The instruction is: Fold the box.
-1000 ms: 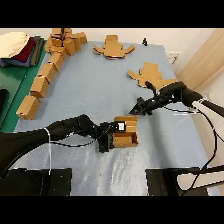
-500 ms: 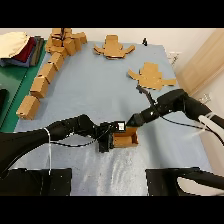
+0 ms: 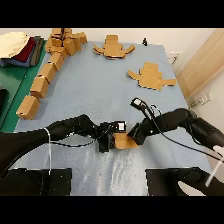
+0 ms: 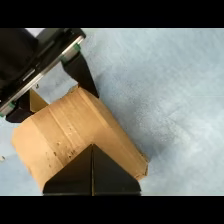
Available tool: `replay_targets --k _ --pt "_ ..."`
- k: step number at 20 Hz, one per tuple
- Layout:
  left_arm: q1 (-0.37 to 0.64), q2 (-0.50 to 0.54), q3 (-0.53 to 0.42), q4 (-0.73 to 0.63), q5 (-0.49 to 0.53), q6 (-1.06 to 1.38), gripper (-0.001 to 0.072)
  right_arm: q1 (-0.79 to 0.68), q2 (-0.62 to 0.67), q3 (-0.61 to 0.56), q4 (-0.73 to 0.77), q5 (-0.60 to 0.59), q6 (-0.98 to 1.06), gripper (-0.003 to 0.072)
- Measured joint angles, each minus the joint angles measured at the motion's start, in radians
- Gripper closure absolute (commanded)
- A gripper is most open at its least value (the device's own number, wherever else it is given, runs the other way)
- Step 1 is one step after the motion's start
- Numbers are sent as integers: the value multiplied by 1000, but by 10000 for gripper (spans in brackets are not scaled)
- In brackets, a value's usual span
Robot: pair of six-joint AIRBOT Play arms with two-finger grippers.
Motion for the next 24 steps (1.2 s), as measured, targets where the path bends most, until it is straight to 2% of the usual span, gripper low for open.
replay_targets --k 7,12,19,20,21,22,24 --pt "0 0 0 0 0 0 184 182 117 -92 -190 183 0 682" --pt "0 0 0 0 0 0 184 256 150 -138 -256 254 0 682" --pt "0 0 0 0 0 0 184 283 161 -150 -315 288 0 679" --pt "0 0 0 0 0 0 184 283 162 -150 -318 290 0 605" --pt "0 0 0 0 0 0 184 285 164 -150 -320 293 -1 429" --pt "0 0 0 0 0 0 184 288 169 -150 -322 292 -10 307" --pt "0 0 0 0 0 0 184 296 181 -150 -323 292 -28 184"
